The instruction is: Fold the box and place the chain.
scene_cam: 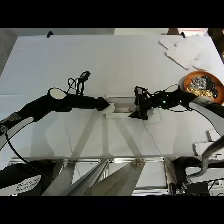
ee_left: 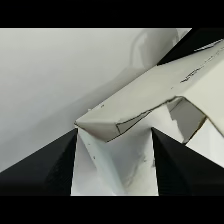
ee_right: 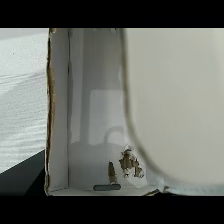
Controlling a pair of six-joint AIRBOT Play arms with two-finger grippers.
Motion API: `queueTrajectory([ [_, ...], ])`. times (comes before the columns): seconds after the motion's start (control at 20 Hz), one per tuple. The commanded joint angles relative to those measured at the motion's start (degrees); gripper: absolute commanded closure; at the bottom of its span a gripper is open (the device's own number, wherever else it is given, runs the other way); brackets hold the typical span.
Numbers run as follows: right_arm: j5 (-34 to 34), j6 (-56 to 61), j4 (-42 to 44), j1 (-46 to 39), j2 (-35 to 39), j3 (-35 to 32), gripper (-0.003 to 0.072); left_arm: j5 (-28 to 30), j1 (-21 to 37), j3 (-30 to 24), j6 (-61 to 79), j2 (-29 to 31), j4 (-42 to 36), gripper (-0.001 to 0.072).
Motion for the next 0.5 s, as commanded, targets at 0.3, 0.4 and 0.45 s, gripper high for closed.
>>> queueTrajectory([
  [0.3,0.02,0.02,0.02,0.00,0.00,-0.02,0.0167,-1.11,-1.86,2.34,-9.07,-0.04,6.73,0.0224],
  [0.4,0.02,0.02,0.02,0.00,0.00,-0.02,0.0167,-2.16,-2.54,3.34,-9.53,-0.04,10.49,0.0224],
  [0.45,0.02,0.02,0.02,0.00,0.00,-0.02,0.0167,-2.27,-2.86,3.85,-11.47,-0.04,13.25,0.0224],
])
